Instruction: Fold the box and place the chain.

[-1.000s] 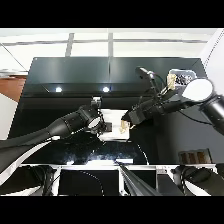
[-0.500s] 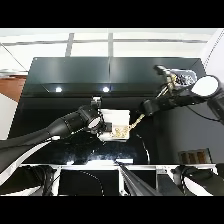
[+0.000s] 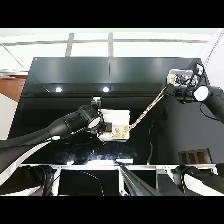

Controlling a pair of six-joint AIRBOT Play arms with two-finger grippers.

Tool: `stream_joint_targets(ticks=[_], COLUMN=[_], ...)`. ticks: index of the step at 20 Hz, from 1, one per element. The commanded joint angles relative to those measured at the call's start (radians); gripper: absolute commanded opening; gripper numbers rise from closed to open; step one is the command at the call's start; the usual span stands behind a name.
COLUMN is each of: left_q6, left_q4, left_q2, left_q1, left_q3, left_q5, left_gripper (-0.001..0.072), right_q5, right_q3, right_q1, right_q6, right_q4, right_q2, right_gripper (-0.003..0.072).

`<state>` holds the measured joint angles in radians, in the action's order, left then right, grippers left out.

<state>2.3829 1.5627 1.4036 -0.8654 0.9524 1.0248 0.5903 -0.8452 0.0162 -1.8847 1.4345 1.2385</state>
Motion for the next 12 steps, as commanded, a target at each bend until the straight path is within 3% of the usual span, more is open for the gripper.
stream_joint_targets(ticks=[1,3,4,5,12], left_q6=[0.0,0.0,0.0,0.0,0.0], left_q4=[0.0,0.0,-0.001,-0.001,-0.001], left_q2=[0.0,0.0,0.0,0.0,0.0], left_q1=[0.0,0.0,0.0,0.001,0.002], left_q3=[0.0,0.0,0.0,0.001,0.001], left_q5=[-0.002,-0.002,-0.002,-0.002,-0.011], left_gripper=[0.0032,0.0033,0.0032,0.0032,0.0032], right_q5=[-0.092,-0.078,-0.066,-0.054,0.007], right_q3=[-0.06,-0.113,-0.142,-0.169,-0.321], right_q1=[-0.01,-0.01,-0.013,-0.014,-0.014], right_q6=[-0.127,-0.14,-0.151,-0.154,-0.173], right_q4=[0.051,0.047,0.047,0.047,0.04], right_q2=[0.141,0.209,0.238,0.262,0.392], right_gripper=[0.0653,0.0645,0.0524,0.0476,0.0475])
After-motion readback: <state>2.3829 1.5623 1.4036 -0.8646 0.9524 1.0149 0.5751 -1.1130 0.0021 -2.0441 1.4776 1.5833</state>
